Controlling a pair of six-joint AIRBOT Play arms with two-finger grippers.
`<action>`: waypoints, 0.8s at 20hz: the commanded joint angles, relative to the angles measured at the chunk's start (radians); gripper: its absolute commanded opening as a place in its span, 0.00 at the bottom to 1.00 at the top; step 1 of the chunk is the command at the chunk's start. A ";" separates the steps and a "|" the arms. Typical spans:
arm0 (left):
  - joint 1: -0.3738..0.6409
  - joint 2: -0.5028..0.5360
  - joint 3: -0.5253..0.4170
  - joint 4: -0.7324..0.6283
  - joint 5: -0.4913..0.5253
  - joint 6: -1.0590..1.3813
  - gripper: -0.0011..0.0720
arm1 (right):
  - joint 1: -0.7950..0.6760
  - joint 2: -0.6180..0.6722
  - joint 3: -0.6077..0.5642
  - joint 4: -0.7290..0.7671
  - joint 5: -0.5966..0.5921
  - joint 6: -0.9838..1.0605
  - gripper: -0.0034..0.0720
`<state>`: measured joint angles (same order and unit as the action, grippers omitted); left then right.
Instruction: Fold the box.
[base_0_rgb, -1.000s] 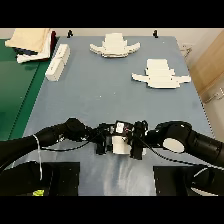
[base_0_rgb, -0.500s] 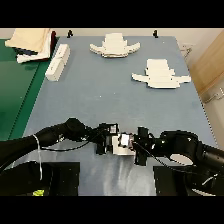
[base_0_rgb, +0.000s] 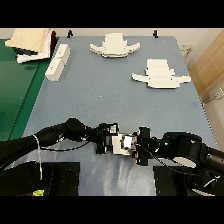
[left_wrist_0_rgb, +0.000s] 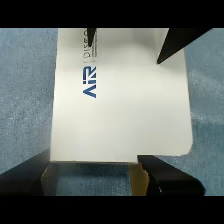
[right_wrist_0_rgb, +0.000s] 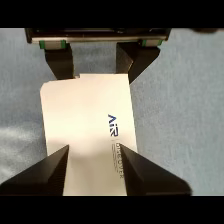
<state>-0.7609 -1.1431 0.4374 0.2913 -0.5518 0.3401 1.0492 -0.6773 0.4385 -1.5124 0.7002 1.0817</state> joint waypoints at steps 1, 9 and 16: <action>0.000 0.000 0.000 0.001 0.000 0.000 0.49 | 0.000 -0.010 -0.002 -0.020 0.039 -0.010 0.84; 0.000 0.000 0.000 0.001 0.000 0.000 0.49 | 0.000 -0.069 -0.001 -0.176 -0.027 -0.010 0.83; 0.000 0.000 0.000 0.001 0.000 0.000 0.49 | 0.000 -0.013 0.001 -0.171 -0.050 -0.029 0.83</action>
